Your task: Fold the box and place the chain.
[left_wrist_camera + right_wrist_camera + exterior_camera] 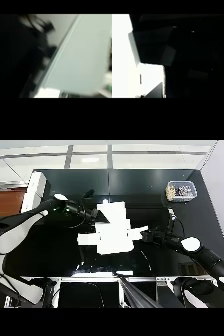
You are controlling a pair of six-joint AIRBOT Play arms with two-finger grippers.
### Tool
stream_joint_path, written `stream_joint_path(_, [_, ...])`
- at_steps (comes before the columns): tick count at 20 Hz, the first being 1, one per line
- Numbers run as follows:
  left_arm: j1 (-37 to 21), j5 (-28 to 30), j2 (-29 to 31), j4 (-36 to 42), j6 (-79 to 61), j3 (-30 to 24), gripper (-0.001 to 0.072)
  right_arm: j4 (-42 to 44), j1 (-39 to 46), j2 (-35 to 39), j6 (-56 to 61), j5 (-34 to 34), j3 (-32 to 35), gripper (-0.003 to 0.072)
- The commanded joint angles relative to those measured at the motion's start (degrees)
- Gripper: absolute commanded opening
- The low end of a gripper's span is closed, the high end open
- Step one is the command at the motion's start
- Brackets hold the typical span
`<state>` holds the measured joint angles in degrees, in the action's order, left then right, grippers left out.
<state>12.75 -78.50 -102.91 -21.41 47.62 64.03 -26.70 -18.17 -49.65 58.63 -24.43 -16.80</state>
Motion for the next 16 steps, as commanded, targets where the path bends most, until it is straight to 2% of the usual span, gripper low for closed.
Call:
stream_joint_path(1, [0.59, -11.23, -3.72, -8.22, -4.46, 5.88, 0.0428, -0.04, -0.15, 0.02, 0.09, -0.39, 0.0, 0.0017])
stream_joint_path(2, [0.57, -12.09, -3.76, -10.95, -5.27, 6.82, 0.0369, -0.22, -0.15, 0.02, 0.09, -0.44, 0.0, 0.0017])
stream_joint_path(3, [0.59, -12.72, -3.76, -13.18, -5.46, 7.65, 0.0351, -0.35, -0.15, 0.02, 0.07, -0.44, 0.0, 0.0017])
stream_joint_path(6, [0.98, -14.08, -3.76, -16.98, -5.84, 9.2, 0.0349, -0.39, -0.15, 0.02, 0.04, -0.42, 0.0, 0.0017])
stream_joint_path(10, [1.79, -12.09, -3.78, -16.94, -5.84, 9.77, 0.0326, -0.42, -0.15, 0.02, 0.04, -0.44, 0.0, 0.0017])
stream_joint_path(16, [1.81, -9.4, -3.78, -16.94, -3.5, 9.81, 0.0334, -0.59, -0.15, 0.02, 0.04, -1.27, 0.0, 0.0017])
